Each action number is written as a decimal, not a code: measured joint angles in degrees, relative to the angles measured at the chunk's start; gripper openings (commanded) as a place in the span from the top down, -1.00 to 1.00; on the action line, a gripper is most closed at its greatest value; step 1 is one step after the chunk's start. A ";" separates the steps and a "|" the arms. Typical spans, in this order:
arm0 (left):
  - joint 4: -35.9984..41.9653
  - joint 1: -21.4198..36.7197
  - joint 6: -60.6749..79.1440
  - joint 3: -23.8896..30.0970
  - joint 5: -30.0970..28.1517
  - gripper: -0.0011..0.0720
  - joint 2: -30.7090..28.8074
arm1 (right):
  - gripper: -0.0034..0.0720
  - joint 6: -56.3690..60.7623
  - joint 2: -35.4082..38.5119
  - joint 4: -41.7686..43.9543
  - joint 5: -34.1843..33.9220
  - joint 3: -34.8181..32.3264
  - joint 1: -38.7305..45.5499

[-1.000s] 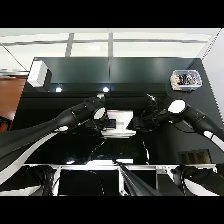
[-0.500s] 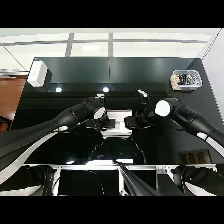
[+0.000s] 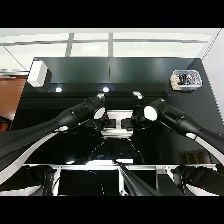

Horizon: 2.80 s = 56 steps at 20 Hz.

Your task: Fold the box and place the chain.

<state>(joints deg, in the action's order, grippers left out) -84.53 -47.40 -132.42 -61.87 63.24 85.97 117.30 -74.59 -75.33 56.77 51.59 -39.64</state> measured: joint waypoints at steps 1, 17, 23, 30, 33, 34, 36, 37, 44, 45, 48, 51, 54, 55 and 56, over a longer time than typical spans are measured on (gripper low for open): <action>0.00 0.00 0.00 0.00 0.00 0.91 0.00 | 0.08 1.77 -0.90 -1.79 0.31 0.76 -0.92; -0.02 0.00 -0.15 -0.02 -0.09 0.91 0.00 | 0.63 11.32 -6.29 -9.97 3.61 3.39 -4.02; 0.04 0.00 -0.24 -0.02 0.24 0.91 -0.02 | 0.88 11.61 -6.36 -10.14 2.91 3.85 -4.09; -0.28 0.00 0.07 -0.02 0.52 0.91 0.00 | 0.88 11.26 -6.34 -9.29 2.01 4.07 -4.09; -0.09 0.02 -0.15 -0.02 0.57 0.91 -0.02 | 0.87 11.67 -6.36 -9.09 1.60 4.07 -4.09; -0.09 0.00 -0.15 -0.02 0.48 0.91 -0.02 | 0.63 11.61 -6.36 -9.09 1.51 4.07 -4.07; -0.17 0.02 0.09 -0.02 0.20 0.91 -0.02 | -0.14 11.30 -6.34 -8.46 0.92 4.09 -4.02; -0.02 0.00 0.09 -0.02 0.17 0.91 0.00 | -0.14 11.28 -6.25 -8.09 1.01 4.09 -4.00; -0.02 0.00 0.04 -0.02 0.24 0.91 -0.02 | -0.14 5.90 0.96 -9.20 5.16 4.07 -3.89; -0.02 0.00 0.04 -0.02 0.26 0.91 -0.02 | -0.14 5.27 3.37 -10.05 6.14 4.07 -3.89; -0.02 0.00 0.02 -0.02 0.28 0.91 -0.02 | -0.09 3.89 11.78 -16.74 8.94 4.07 -3.28; -0.02 0.00 0.00 -0.02 0.28 0.90 -0.02 | -0.23 3.23 17.66 -31.63 9.22 2.84 -0.85; -0.02 0.00 -0.02 -0.02 0.31 0.91 -0.02 | -1.00 4.11 19.15 -40.76 1.73 -1.55 7.67; -0.02 0.00 -0.04 -0.02 0.31 0.91 -0.02 | -1.00 5.18 18.71 -41.53 -1.36 -3.13 11.69; -0.04 0.00 -0.07 -0.02 0.31 0.91 -0.02 | -1.00 6.12 17.62 -41.18 -4.94 -4.42 16.41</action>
<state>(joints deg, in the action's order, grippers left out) -84.58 -47.40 -132.49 -61.89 63.55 85.95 123.42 -56.97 -116.51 51.83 47.18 -23.22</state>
